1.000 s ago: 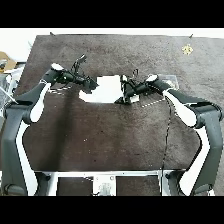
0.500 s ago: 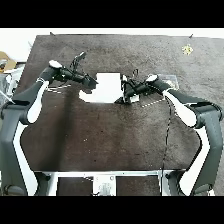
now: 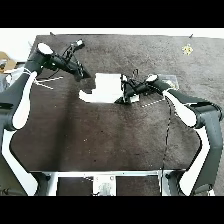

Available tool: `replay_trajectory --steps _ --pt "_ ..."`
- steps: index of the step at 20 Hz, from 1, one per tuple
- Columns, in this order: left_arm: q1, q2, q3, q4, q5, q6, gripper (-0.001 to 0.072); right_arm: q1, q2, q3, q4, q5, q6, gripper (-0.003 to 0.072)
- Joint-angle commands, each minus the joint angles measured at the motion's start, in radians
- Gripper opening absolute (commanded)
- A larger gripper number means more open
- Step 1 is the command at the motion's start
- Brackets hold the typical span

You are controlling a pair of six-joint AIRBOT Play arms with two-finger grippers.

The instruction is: Fold the box and place the chain.

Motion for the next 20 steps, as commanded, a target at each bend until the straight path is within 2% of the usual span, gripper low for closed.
replay_trajectory --steps 1,2,5,8,10,13,20 --pt "0.000 0.000 -0.014 0.178 -0.036 0.071 0.0584 0.000 -0.001 0.000 0.000 0.002 0.001 0.0395" --pt "0.000 -0.001 -0.044 0.178 -0.031 0.154 0.0614 0.000 -0.001 0.000 0.000 0.002 0.001 0.0395" --pt "0.000 -0.001 -0.142 0.118 0.003 0.359 0.0615 0.000 -0.001 0.000 0.000 0.002 0.001 0.0395" --pt "-0.006 -0.001 -0.221 0.014 0.065 0.415 0.0613 0.000 -0.001 0.000 0.000 0.002 0.001 0.0395" --pt "-0.031 -0.001 -0.251 0.029 0.119 0.418 0.0613 0.000 -0.001 0.000 0.000 0.002 0.001 0.0394" --pt "-0.075 -0.002 -0.266 0.078 0.175 0.418 0.0613 0.000 -0.001 0.000 0.000 0.002 0.001 0.0395" --pt "-0.099 -0.002 -0.266 0.066 0.164 0.417 0.0611 0.000 -0.001 0.000 0.000 0.002 0.001 0.0395"
